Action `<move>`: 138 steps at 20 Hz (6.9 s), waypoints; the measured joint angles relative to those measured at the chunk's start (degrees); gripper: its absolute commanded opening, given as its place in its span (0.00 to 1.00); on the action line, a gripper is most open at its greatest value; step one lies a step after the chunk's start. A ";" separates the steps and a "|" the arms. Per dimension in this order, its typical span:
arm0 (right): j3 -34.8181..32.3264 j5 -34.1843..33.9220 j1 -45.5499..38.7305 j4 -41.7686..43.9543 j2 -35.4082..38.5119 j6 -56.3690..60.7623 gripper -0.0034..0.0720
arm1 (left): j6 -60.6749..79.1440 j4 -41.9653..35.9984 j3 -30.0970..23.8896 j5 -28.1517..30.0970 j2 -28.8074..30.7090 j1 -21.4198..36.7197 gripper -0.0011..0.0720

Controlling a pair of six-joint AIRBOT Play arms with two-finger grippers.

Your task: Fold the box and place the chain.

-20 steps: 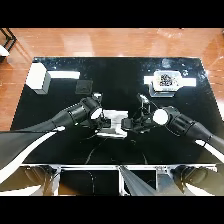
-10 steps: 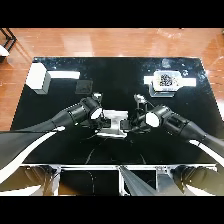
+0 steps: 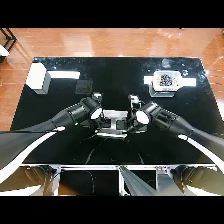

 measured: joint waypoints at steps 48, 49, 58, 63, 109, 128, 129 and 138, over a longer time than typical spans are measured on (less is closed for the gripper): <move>5.22 1.36 0.17 -4.92 -6.73 0.46 0.35 | 0.04 -0.02 -0.02 0.55 -0.02 0.00 0.04; 5.22 1.29 0.17 -4.92 -6.95 0.48 0.35 | 0.04 -0.02 -0.02 0.55 -0.02 0.00 0.04; 5.27 1.75 0.17 -4.33 -7.78 0.98 0.07 | 0.02 -0.04 -0.02 0.52 -0.02 0.00 0.04; 5.27 1.90 0.22 -4.02 -7.82 0.81 0.07 | -0.13 -0.24 -0.02 0.33 0.00 0.00 0.04; 39.74 0.13 -43.63 -10.49 -25.38 -25.81 0.82 | 0.00 -0.07 0.02 2.14 -0.02 0.00 0.04; 47.04 1.95 -44.46 -11.61 -34.77 -28.09 0.11 | 0.02 -0.04 0.02 2.23 -0.02 0.00 0.04; 47.04 1.99 -44.46 -11.61 -34.77 -28.26 0.07 | 0.00 -0.04 0.02 2.23 -0.02 0.00 0.04; 47.78 4.92 -44.52 -9.81 -29.29 -32.92 0.07 | 0.02 -0.04 0.02 2.21 -0.02 0.00 0.04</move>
